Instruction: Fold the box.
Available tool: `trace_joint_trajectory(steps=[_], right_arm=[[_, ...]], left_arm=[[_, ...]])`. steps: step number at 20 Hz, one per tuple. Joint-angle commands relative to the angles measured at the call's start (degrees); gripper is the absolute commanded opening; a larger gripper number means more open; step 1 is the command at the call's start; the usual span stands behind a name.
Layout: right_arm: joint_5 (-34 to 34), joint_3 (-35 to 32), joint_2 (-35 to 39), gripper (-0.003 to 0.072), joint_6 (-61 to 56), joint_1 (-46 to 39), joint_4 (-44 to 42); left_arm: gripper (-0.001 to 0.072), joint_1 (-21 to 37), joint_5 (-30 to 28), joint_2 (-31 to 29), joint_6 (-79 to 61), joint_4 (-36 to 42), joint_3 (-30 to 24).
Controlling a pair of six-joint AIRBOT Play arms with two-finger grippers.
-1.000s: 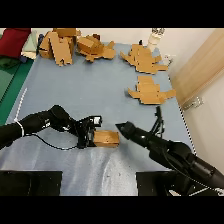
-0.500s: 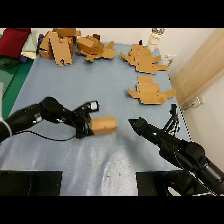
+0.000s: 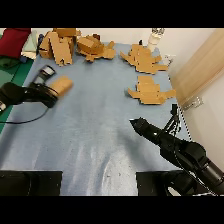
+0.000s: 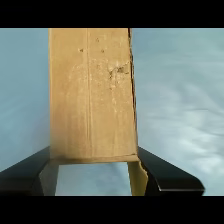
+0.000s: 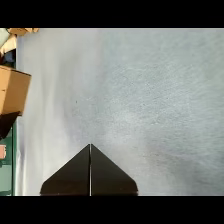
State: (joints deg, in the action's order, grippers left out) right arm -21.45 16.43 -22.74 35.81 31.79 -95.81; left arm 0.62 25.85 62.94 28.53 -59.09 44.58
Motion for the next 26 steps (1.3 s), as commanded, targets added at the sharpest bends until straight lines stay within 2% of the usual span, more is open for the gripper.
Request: trace_joint_trajectory(steps=[1, 3, 7, 8, 9, 12, 14, 17, 24, 26], right_arm=[[-0.04, 0.04, 0.07, 0.0003, 0.00, -0.04, 0.15], [-0.02, 0.04, 0.07, 0.0003, -0.02, -0.04, 0.55], [0.02, 0.04, 0.07, 0.0003, -0.02, -0.04, 0.66], [0.09, 0.04, 0.07, 0.0003, -0.02, -0.04, 0.66], [0.20, 0.04, 0.07, 0.0003, -0.02, -0.04, 0.66], [0.20, 0.04, 0.07, 0.0003, -0.02, -0.04, 0.66], [0.17, 0.04, 0.07, 0.0003, -0.02, -0.04, 0.66], [0.11, 0.04, 0.07, 0.0003, -0.02, -0.04, 0.68], [-0.02, 0.04, -0.15, 0.0003, 0.00, -0.04, 1.09], [-0.02, 0.04, -0.37, 0.0005, 0.02, -0.02, 1.09]], left_arm=[[0.0441, 9.81, -4.59, 1.64, 6.40, -1.75, 0.11], [0.0442, 12.70, -3.65, 3.52, 7.56, -1.75, 0.11], [0.0443, 14.47, -4.04, 6.58, 7.56, -1.60, 0.11], [0.0529, 14.47, -4.24, 7.41, 7.56, -1.55, 0.11], [0.0658, 14.47, -4.17, 8.39, 7.69, -1.03, 0.11], [0.0697, 14.49, -3.78, 9.81, 12.35, -0.92, 0.13], [0.0698, 14.97, -3.56, 9.79, 14.84, -0.94, 0.57], [0.0698, 16.79, 0.59, 8.31, 19.54, -0.96, 1.92], [0.0698, 18.25, 8.85, 0.02, 20.09, -0.83, 2.49], [0.0697, 17.00, 11.39, -2.32, 21.05, 2.12, 2.49]])
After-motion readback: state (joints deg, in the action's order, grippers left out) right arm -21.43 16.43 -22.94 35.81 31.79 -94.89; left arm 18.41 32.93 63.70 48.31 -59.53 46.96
